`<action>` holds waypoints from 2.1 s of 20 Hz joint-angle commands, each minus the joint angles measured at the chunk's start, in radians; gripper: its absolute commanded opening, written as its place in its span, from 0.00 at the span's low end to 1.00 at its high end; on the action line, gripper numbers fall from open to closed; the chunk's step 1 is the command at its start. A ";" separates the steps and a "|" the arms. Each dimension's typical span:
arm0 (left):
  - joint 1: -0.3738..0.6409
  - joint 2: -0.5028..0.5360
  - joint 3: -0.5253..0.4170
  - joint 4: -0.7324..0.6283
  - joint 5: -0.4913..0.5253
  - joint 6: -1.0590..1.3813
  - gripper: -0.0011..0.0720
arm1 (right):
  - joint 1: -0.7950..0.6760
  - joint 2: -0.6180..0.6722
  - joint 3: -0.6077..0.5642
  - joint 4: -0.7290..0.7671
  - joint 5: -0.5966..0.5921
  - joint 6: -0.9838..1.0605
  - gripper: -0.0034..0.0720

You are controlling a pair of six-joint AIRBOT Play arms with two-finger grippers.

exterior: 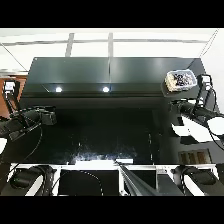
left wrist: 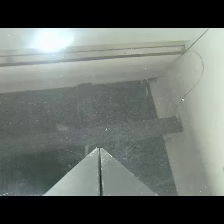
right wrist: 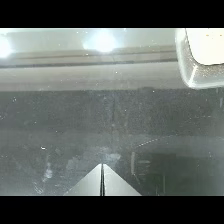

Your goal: Fold the box and place the chain.

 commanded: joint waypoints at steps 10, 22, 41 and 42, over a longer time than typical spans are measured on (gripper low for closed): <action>0.000 0.001 0.000 0.000 0.000 0.000 0.05 | 0.000 0.001 0.000 0.000 0.000 0.000 0.07; 0.000 -0.014 -0.001 -0.001 0.134 0.000 0.05 | 0.000 0.001 0.000 0.057 -0.003 0.001 0.07; -0.093 -0.171 0.000 -0.106 0.254 0.001 0.98 | -1.099 -0.665 0.726 -0.149 0.616 0.030 1.00; -0.093 -0.171 0.000 -0.106 0.254 0.001 0.98 | -1.146 -0.715 0.753 -0.066 0.633 -0.042 1.00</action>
